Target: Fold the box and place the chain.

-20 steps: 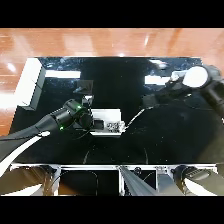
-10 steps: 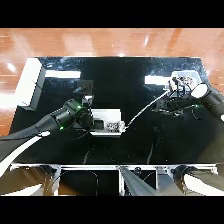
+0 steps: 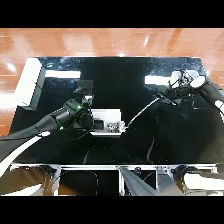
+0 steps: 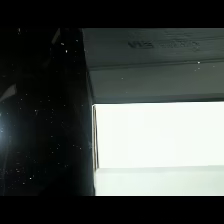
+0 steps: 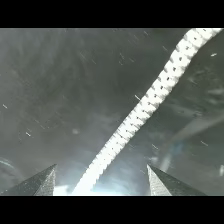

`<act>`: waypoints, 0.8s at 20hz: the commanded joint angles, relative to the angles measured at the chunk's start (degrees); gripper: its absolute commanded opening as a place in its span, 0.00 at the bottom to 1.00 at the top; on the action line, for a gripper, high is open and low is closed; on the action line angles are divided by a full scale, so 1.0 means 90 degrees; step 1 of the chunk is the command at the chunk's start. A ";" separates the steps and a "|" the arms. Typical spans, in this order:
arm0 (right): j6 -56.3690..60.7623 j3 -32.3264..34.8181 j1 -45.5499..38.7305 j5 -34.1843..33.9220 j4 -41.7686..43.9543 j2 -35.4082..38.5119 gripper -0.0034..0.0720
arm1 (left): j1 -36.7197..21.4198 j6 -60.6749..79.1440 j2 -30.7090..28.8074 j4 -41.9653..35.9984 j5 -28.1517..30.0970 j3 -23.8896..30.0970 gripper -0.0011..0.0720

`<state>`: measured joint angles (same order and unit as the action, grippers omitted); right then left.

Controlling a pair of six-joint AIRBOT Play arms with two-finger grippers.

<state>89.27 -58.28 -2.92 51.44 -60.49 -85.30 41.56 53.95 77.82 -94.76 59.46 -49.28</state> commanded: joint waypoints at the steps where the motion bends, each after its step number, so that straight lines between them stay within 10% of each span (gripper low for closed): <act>1: -0.0202 -0.0270 0.0046 0.0114 0.0670 -0.0430 0.91 | 0.0000 0.0002 0.0000 0.0022 0.0000 -0.0002 0.05; 9: -0.0376 -0.0287 0.0512 0.0124 0.0724 -0.0588 0.91 | -0.0002 0.0002 0.0000 0.0024 -0.0012 -0.0002 0.05; 14: -0.0593 -0.0287 0.0770 0.0379 0.0716 -0.0593 0.41 | -0.0002 0.0005 0.0000 0.0024 -0.0017 -0.0002 0.05; 16: -0.0600 -0.0287 0.0826 0.0352 0.0707 -0.0593 0.37 | -0.0002 0.0005 0.0000 0.0022 -0.0017 -0.0002 0.05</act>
